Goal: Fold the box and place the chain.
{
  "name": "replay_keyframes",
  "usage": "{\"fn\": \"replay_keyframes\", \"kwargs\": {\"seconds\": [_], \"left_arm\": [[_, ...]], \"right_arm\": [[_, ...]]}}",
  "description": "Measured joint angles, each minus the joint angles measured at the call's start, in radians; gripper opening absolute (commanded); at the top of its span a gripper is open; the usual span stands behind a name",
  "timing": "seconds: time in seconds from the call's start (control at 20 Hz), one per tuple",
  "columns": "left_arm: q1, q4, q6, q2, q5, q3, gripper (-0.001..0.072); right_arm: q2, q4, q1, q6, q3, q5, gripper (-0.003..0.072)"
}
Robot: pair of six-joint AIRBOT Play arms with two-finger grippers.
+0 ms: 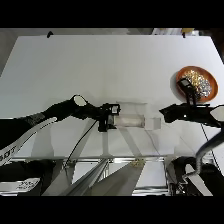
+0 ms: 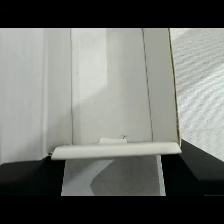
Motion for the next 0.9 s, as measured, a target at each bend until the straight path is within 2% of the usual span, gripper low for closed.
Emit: {"fn": "replay_keyframes", "kwargs": {"seconds": [0.15, 0.35, 0.65, 0.9], "left_arm": [[0.0, 0.0, 0.0, 0.0, 0.0, 0.0, 0.0208], [0.0, 0.0, 0.0, 0.0, 0.0, 0.0, 0.0208], [0.0, 0.0, 0.001, 0.0, 0.0, 0.0, 0.0208], [0.0, 0.0, 0.001, 0.0, 0.0, 0.0, 0.0208]], "right_arm": [[-0.084, -0.04, -0.061, 0.153, 0.0, 0.051, 0.0014], [-0.225, -0.049, -0.081, 0.238, 0.0, 0.1, 0.0014], [-0.346, 0.037, -0.015, 0.236, 0.001, 0.09, 0.0013], [-0.383, 0.15, 0.032, 0.181, 0.001, 0.085, 0.0014]]}}
